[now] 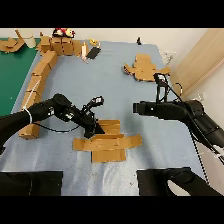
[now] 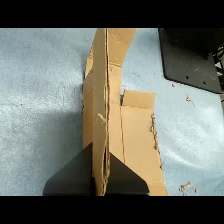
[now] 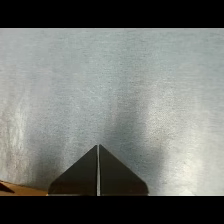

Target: Fold the box.

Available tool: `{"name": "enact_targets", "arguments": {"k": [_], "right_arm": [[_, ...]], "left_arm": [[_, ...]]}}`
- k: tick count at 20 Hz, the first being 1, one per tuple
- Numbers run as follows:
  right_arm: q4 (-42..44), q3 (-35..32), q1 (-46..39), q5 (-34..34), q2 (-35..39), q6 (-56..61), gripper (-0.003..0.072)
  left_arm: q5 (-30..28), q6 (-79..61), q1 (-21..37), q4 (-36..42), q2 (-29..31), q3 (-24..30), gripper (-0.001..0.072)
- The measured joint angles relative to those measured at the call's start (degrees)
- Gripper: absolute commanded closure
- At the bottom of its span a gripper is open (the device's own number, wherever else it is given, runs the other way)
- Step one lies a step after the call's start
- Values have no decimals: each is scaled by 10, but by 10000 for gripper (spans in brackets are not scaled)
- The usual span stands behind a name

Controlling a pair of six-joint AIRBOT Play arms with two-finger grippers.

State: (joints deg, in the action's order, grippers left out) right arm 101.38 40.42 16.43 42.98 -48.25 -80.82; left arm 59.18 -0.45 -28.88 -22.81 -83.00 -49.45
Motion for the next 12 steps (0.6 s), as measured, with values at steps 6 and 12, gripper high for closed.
{"name": "enact_targets", "arguments": {"k": [6,12], "right_arm": [[1,0,3,16,0,0,683],[26,-5,113,189,31,-5,683]], "left_arm": [[0,0,0,-5,0,1,699],[-1,0,0,-7,0,1,699]]}}
